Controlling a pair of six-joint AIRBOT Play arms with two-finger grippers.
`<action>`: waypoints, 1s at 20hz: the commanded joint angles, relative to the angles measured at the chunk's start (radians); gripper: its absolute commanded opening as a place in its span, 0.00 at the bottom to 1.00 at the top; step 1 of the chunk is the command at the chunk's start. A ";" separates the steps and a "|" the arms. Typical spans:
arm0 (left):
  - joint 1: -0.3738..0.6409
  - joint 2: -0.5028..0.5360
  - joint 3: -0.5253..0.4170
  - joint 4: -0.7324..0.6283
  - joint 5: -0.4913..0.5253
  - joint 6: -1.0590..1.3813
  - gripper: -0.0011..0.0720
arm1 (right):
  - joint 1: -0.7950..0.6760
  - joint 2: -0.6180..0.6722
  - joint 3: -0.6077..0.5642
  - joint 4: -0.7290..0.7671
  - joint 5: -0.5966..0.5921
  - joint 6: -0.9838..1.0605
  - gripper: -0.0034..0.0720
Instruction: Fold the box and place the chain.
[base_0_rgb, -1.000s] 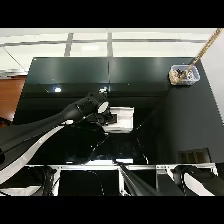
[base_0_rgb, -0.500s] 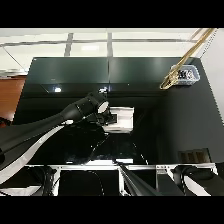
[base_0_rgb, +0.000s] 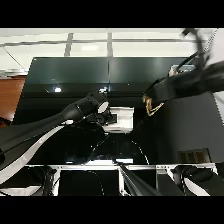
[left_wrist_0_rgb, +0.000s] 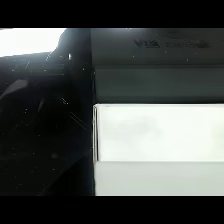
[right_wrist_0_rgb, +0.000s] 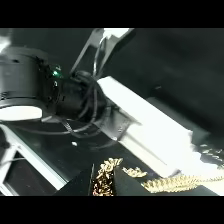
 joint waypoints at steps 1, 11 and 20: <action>0.000 0.000 0.001 0.000 0.000 0.000 0.05 | 0.060 -0.005 -0.210 0.102 -0.256 -0.009 0.08; 0.000 0.000 0.001 0.000 0.000 0.000 0.05 | 0.111 -0.021 -0.364 0.140 -0.404 -0.002 0.10; 0.000 0.000 0.001 0.000 0.000 0.000 0.05 | -0.138 -0.020 -0.364 -0.163 -0.391 0.005 0.28</action>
